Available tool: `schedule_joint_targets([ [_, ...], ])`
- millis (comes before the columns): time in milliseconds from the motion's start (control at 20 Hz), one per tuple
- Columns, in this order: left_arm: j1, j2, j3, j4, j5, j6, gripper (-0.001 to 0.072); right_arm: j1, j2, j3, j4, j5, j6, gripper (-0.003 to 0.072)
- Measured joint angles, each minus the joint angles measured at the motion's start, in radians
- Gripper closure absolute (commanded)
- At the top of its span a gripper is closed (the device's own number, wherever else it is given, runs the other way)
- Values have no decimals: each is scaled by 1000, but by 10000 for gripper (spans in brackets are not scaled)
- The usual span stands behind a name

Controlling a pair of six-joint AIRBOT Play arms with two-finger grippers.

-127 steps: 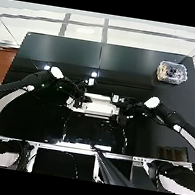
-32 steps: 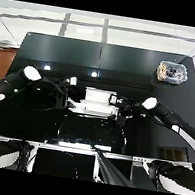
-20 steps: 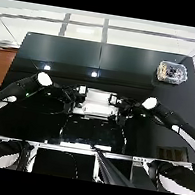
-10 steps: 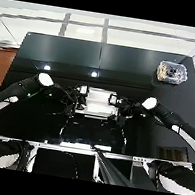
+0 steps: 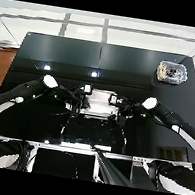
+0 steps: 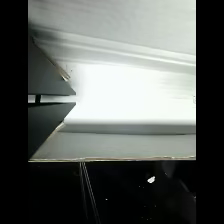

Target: Fold the box and place the chain.

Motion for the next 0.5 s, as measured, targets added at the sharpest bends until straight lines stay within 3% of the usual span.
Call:
schedule_joint_targets([
  [50,0,0,0,-3,0,-2,291,0,0,0,0,0,0,505],
  [100,-1,-1,0,-7,0,-3,473,0,0,0,0,0,0,506],
  [150,-1,-1,0,-7,0,-3,583,0,0,0,0,0,0,505],
  [200,0,-1,0,-4,0,-5,421,0,0,0,0,0,0,506],
  [250,1,-1,2,1,-3,-21,306,0,0,0,0,0,0,505],
  [300,3,0,5,7,-6,-55,527,0,0,0,0,0,0,505],
  [350,8,1,10,22,-13,-97,687,0,0,0,0,0,0,506],
  [500,43,17,52,126,-98,-248,688,0,0,0,0,0,0,505],
])
